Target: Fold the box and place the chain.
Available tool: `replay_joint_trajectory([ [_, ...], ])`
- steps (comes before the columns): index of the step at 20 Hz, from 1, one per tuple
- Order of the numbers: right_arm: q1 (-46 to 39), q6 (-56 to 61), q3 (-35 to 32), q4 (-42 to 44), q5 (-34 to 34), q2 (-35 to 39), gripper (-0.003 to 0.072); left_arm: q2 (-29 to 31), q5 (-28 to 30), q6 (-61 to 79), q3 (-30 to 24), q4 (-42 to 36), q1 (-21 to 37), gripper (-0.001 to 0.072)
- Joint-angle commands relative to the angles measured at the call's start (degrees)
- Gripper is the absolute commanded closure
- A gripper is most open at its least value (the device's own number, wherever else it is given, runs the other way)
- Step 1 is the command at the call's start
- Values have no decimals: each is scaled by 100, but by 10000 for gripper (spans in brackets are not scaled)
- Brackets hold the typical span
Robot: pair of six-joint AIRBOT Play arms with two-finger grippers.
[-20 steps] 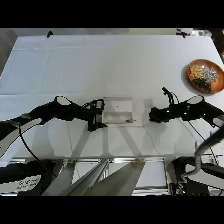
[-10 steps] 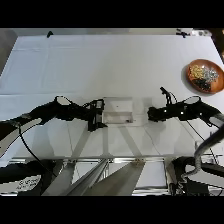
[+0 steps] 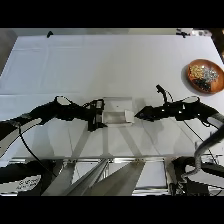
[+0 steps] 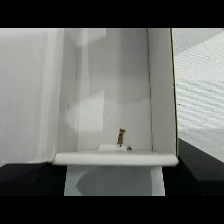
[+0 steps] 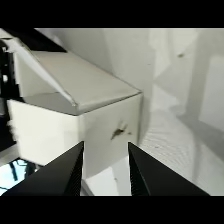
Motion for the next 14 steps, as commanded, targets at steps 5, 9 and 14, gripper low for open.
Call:
replay_joint_trajectory([
  [5,11,-120,0,313,372,4,377,4,0,0,2,2,0,434],
  [9,138,-164,0,313,369,4,378,4,0,2,2,0,0,434],
  [14,525,-26,0,352,-33,48,378,4,2,0,2,0,0,434],
])
